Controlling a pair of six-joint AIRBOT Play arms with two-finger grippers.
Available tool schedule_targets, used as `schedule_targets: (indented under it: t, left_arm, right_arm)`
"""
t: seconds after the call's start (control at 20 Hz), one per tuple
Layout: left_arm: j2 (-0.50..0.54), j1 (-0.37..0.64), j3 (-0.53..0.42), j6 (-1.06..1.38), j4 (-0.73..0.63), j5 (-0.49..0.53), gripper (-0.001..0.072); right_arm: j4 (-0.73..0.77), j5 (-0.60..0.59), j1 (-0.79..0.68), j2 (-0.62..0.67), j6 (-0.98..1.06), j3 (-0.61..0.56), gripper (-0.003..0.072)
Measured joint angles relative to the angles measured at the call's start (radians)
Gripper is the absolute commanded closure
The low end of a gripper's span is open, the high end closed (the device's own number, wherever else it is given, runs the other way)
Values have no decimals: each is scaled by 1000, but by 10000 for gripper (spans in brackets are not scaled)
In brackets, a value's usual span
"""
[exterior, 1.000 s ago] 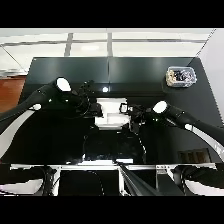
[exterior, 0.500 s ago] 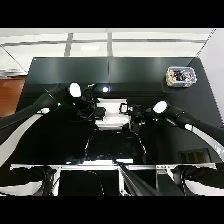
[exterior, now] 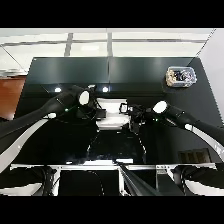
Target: Fold the box and place the chain.
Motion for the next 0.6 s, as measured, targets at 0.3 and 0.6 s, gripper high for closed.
schedule_targets:
  t: [0.3, 0.6]
  left_arm:
    - [-1, -63, 12, -101, 67, 11, 399]
    - [-1, -82, 26, -161, 126, 8, 438]
  right_arm:
    - [0, 0, 0, 0, 0, 0, 350]
    - [0, 0, 0, 0, 0, 0, 350]
